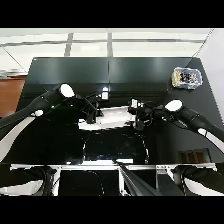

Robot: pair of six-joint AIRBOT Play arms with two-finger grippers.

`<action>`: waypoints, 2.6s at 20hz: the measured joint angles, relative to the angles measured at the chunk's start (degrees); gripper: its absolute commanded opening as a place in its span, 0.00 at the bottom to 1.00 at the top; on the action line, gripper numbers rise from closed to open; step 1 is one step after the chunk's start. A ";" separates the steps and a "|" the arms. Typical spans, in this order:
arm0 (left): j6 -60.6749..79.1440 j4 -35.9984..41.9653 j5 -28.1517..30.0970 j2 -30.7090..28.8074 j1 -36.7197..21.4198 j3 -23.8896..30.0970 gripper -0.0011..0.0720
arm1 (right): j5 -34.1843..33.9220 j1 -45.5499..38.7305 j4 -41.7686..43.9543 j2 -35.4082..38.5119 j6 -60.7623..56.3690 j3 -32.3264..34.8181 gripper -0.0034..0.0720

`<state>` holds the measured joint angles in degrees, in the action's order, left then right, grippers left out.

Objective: Fold the box and place the chain.

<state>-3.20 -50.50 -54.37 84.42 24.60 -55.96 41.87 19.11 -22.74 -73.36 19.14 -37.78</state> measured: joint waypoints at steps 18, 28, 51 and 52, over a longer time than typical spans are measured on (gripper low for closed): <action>0.04 0.00 -0.07 0.02 0.02 0.00 0.05 | 0.28 2.36 -6.51 -5.25 -1.97 -0.90 0.98; 0.04 0.00 -0.11 0.02 0.02 0.00 0.05 | -0.92 3.04 -8.85 -5.55 -4.59 -1.11 0.80; -31.01 -15.02 -9.92 -14.58 -6.67 -4.24 0.05 | -1.01 3.06 -9.33 -5.55 -4.81 -1.11 0.53; -35.63 -14.56 -12.74 -15.32 -6.93 -3.17 0.05 | -1.01 3.04 -9.33 -5.55 -4.81 -1.11 0.37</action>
<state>-38.83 -65.06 -67.11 69.10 17.67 -59.13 40.86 22.15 -32.08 -78.91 14.33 -38.89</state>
